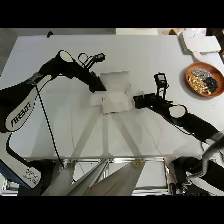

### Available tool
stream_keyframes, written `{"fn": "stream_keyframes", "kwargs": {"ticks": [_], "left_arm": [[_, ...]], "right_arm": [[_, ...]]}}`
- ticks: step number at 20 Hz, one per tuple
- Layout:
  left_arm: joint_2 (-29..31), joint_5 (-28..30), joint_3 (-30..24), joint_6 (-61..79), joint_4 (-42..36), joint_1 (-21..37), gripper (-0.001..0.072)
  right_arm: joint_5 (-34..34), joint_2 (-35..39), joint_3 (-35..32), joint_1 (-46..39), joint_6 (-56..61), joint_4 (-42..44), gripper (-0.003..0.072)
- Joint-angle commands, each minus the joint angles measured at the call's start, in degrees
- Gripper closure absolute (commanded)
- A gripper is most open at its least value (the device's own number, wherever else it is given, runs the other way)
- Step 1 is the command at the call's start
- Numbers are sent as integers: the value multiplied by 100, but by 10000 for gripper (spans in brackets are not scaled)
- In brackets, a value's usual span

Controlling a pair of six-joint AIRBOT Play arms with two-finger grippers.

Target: Fold the box and place the chain.

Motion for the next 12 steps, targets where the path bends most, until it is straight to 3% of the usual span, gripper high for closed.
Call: {"fn": "stream_keyframes", "kwargs": {"ticks": [1, 4, 6, 8, 10, 12], "left_arm": [[439, -31, 2, -400, 588, 9, 706], [1064, -463, -72, -820, 935, 9, 710], [1513, -297, -450, -592, 920, 9, 711], [1941, 94, -1176, -28, 573, 24, 711], [2114, 391, -1884, 815, -271, 87, 709], [1982, 442, -2151, 1117, -546, 116, 706]], "right_arm": [[-192, 702, 11, -2, 0, -68, 244], [-713, 1488, 11, -256, -17, -374, 244], [-796, 1882, 11, -680, -17, -376, 244], [-579, 2127, 11, -1215, -17, -376, 245], [-256, 2199, 11, -1696, -17, -378, 252], [129, 2197, 9, -2085, -17, -378, 253]]}}
